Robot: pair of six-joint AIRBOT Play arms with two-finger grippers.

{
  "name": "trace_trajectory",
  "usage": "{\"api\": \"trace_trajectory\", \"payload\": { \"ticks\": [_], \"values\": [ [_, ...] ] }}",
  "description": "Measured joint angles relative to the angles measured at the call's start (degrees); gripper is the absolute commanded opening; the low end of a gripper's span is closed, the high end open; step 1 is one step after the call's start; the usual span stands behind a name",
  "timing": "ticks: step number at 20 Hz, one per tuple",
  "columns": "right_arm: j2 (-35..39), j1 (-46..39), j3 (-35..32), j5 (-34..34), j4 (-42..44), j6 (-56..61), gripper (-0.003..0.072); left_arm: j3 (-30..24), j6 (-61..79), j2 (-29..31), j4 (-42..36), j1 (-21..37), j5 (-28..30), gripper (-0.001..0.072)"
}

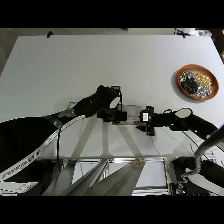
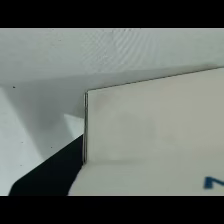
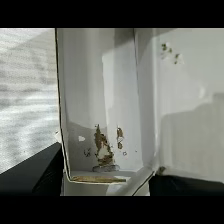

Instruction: Fold the box and place the chain.

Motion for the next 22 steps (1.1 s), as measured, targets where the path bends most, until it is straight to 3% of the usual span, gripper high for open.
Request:
{"api": "trace_trajectory", "payload": {
  "ticks": [2,3,6,8,10,12,14,15,16,22],
  "values": [
    [-0.02,0.0,0.0,0.0,0.0,0.0,0.0411,0.0,-0.13,-0.48,0.11,-0.13,-0.42,0.0108],
    [-0.02,0.0,0.0,0.0,0.02,0.04,0.0411,0.0,-0.31,-0.61,0.15,-0.13,-0.66,0.0001],
    [-0.02,-0.02,-0.02,0.15,0.09,0.2,0.0411,0.09,-0.63,-0.83,0.04,-0.22,-0.5,0.0004],
    [-0.02,-0.02,0.0,0.13,0.07,0.11,0.0411,0.11,-0.44,-0.92,-0.02,-0.24,-0.52,0.0072],
    [0.0,-0.02,0.0,0.11,-0.07,-0.09,0.0411,0.11,0.09,-0.98,-0.2,-0.28,-0.22,0.0285],
    [0.0,-0.02,0.0,0.07,-0.11,-0.13,0.0411,0.11,0.07,-1.01,-0.46,-0.31,0.04,0.03],
    [0.0,-0.02,0.0,0.07,-0.11,-0.13,0.0411,0.09,0.04,-1.01,-0.42,-0.33,-0.02,0.0243],
    [0.0,-0.02,0.0,0.07,-0.09,-0.13,0.0411,0.09,0.0,-1.01,-0.39,-0.33,-0.15,0.0153],
    [0.0,-0.02,0.0,0.04,-0.09,-0.11,0.0411,0.09,-0.11,-1.01,-0.04,-0.33,-0.46,0.0001],
    [0.0,-0.02,0.0,0.07,0.0,0.04,0.0411,0.04,-1.27,-0.94,-0.04,-0.44,-0.63,0.0003]
  ]
}}
